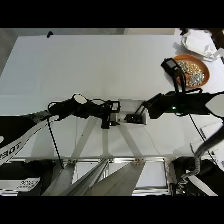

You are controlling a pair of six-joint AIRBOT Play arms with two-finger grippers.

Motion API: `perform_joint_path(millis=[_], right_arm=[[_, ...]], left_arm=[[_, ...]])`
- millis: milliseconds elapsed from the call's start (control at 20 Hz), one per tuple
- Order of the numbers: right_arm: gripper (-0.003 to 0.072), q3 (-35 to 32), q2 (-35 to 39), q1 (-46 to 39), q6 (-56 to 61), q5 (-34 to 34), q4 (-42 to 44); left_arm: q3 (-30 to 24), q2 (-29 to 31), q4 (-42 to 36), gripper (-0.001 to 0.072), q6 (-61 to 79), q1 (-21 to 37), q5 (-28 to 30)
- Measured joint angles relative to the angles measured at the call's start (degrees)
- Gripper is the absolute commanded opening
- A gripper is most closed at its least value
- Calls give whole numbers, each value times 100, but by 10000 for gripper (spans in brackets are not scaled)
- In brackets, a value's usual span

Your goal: Fold the box and place the chain.

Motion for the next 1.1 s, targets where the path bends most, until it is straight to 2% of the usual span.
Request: perform_joint_path(millis=[300,350,400,550,600,650,800,950,1000,1050,1100], right_arm=[[21,-769,-52,2,-46,-321,-35],[53,-837,-87,2,-50,-367,-37],[118,-885,-142,2,-52,-389,-37],[139,-968,-459,2,-57,-470,48],[196,-979,-586,2,-57,-490,107],[203,-992,-695,2,-57,-503,142],[203,-966,-855,2,-59,-431,212],[194,-695,-905,2,-59,-17,251],[155,-553,-905,2,-59,181,256],[148,-382,-896,2,-59,411,256],[75,-214,-868,2,-59,654,256]], left_arm=[[0,0,0,66,-2,0,0],[0,0,0,66,-2,0,2],[0,0,0,66,-2,0,2],[0,0,0,66,-2,0,2],[0,0,0,66,-2,0,2],[0,0,0,66,-2,0,2],[0,0,0,66,0,0,2],[0,0,0,66,0,0,2],[0,0,0,66,-2,0,2],[0,0,0,66,-2,0,2],[0,0,2,66,-2,0,2]])
